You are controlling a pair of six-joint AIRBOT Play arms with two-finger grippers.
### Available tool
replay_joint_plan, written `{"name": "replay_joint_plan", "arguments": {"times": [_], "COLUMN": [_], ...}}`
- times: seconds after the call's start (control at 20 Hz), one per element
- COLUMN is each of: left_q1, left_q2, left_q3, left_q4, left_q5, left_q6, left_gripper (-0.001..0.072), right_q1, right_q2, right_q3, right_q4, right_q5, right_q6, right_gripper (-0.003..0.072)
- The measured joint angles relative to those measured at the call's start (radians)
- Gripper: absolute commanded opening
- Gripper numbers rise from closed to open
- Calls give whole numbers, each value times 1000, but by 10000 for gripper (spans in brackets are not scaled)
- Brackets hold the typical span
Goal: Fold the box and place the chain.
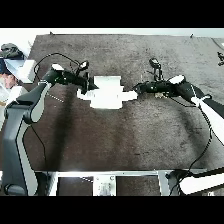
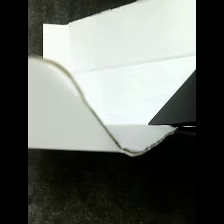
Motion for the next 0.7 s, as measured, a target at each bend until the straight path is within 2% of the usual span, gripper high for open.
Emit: {"name": "replay_joint_plan", "arguments": {"times": [0.7], "left_q1": [27], "left_q2": [1], "left_q3": [-23], "left_q4": [-9], "left_q5": [45], "left_q6": [19], "left_gripper": [6], "right_q1": [2], "right_q2": [0], "right_q3": [0], "right_q4": [1], "right_q5": [-8], "right_q6": [-138], "right_gripper": [374]}}
